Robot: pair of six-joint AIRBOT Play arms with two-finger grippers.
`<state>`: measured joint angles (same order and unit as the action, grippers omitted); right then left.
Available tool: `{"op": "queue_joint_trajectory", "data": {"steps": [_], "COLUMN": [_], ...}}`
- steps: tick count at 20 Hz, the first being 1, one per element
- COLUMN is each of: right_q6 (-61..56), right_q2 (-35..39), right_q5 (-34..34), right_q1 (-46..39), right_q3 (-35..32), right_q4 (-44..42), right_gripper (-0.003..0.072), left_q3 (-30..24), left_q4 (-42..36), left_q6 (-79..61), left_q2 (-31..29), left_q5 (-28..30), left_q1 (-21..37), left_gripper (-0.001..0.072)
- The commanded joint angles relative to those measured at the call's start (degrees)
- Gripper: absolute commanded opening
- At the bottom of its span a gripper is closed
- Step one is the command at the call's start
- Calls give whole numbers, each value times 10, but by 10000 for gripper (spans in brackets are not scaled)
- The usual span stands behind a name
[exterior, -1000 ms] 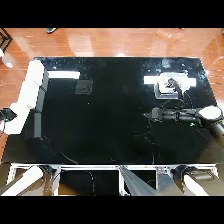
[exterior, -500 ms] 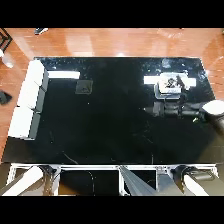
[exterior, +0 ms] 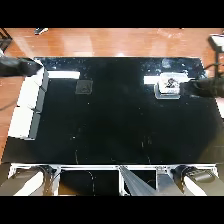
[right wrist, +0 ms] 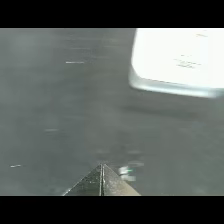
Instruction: Fold the box and place the chain.
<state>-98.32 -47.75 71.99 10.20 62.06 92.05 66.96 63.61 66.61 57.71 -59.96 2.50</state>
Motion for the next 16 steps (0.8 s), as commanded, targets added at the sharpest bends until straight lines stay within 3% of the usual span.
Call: {"op": "queue_joint_trajectory", "data": {"steps": [1, 3, 5, 8, 16], "right_q6": [-135, -139, -139, -139, -139], "right_q2": [73, 91, 91, 91, 91], "right_q5": [-26, -66, -70, -63, -63], "right_q1": [9, 9, 9, 9, 9], "right_q3": [-103, -193, -226, -226, -226], "right_q4": [126, 125, 126, 126, 126], "right_gripper": [19, 19, 18, 18, 19], "left_q3": [-73, -150, -198, -207, -208], "left_q4": [195, 203, 203, 202, 199], "left_q6": [155, 195, 194, 194, 194], "left_q2": [-50, -92, -131, -161, -162], "left_q5": [41, 79, 96, 80, 69], "left_q1": [-146, -164, -157, -139, -138], "left_gripper": [19, 20, 21, 21, 22]}}
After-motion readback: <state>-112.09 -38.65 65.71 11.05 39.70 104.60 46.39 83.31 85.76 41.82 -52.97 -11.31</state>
